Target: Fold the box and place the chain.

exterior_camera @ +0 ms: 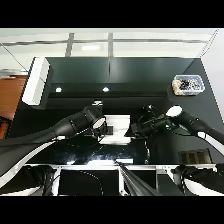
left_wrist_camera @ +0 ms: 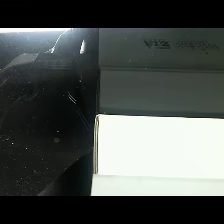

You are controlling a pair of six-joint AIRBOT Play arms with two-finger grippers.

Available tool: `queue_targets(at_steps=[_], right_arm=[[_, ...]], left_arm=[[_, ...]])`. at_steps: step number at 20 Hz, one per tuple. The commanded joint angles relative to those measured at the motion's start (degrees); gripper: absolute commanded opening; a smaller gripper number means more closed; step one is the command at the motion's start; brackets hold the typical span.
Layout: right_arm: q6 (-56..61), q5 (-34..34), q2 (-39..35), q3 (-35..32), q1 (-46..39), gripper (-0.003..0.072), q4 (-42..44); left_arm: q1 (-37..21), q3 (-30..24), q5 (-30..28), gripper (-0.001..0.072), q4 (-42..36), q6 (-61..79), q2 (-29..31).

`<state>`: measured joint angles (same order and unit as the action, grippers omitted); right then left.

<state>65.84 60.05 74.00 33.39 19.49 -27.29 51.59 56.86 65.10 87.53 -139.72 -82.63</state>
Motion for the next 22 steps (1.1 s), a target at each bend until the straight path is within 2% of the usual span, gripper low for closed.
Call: queue_targets(at_steps=[1,5,7,10,13,15,16,22], right_arm=[[12.7,-6.5,-0.1,4.3,6.1,0.0412,-10.4],[34.2,-6.4,-0.7,10.0,12.4,0.0410,-32.5],[42.8,-6.6,-0.7,12.7,17.2,0.0333,-40.5],[61.8,-4.8,-0.7,15.7,24.9,0.0333,-54.8],[70.2,-4.7,-0.6,16.5,29.3,0.0294,-57.6],[71.4,-5.3,-0.3,16.5,30.5,0.0164,-57.7],[71.4,-4.7,0.3,16.5,30.6,0.0130,-57.5],[71.4,-1.7,2.3,16.7,30.6,0.0130,-55.0]], left_arm=[[0.0,0.0,-0.1,0.0033,0.0,0.0,0.0],[0.0,0.0,-0.1,0.0033,0.0,0.0,0.0],[0.0,0.0,-0.1,0.0033,0.0,0.0,0.0],[0.0,0.0,0.0,0.0033,0.0,0.0,0.0],[0.0,0.0,0.0,0.0033,0.0,0.0,0.0],[0.0,0.0,-0.1,0.0033,0.0,0.0,0.0],[0.0,0.0,-0.1,0.0033,0.0,0.0,0.0],[0.0,0.0,-0.1,0.0033,0.0,0.0,0.0]])
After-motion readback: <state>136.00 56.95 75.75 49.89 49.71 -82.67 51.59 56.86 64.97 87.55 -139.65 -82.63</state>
